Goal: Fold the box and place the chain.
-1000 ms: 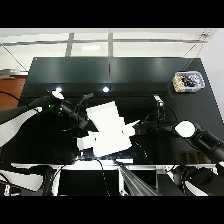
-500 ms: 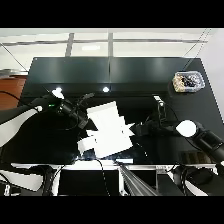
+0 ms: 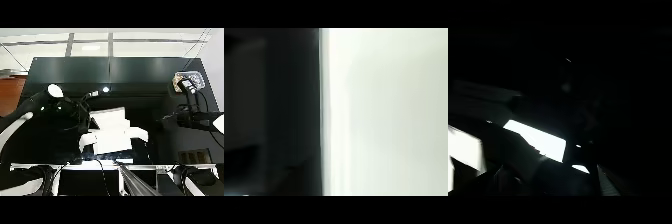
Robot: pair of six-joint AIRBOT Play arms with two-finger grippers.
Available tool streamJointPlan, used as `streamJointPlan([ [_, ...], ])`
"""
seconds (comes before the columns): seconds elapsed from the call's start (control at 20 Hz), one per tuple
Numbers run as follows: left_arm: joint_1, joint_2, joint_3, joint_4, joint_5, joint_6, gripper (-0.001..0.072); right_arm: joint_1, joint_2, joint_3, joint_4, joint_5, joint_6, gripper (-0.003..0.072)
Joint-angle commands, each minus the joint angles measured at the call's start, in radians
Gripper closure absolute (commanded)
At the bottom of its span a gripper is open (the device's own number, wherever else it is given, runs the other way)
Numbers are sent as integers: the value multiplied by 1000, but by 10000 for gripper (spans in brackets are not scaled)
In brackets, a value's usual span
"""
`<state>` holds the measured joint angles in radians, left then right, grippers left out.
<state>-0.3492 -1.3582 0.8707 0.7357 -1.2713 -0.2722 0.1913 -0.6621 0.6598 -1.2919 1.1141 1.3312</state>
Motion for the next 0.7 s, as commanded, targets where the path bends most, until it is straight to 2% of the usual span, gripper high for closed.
streamJointPlan([
  [0.0, -115, 223, -116, 54, 324, 168, 683, -21, 29, 19, -161, 68, -3, -25],
  [0.1, -155, 256, -195, 38, 431, 304, 680, -21, 29, 19, -167, 25, 1, -24],
  [0.15, -165, 246, -216, 42, 445, 336, 679, -21, 29, 19, -145, -8, 10, -24],
  [0.25, -171, 206, -231, 38, 442, 344, 678, -14, 27, 19, -71, -41, -47, -25],
  [0.45, -172, 115, -232, -27, 456, 344, 679, 92, 22, -20, 7, -49, -408, -27],
  [0.65, -171, 60, -232, -16, 456, 344, 679, 214, 21, -60, 47, -72, -477, -26],
])
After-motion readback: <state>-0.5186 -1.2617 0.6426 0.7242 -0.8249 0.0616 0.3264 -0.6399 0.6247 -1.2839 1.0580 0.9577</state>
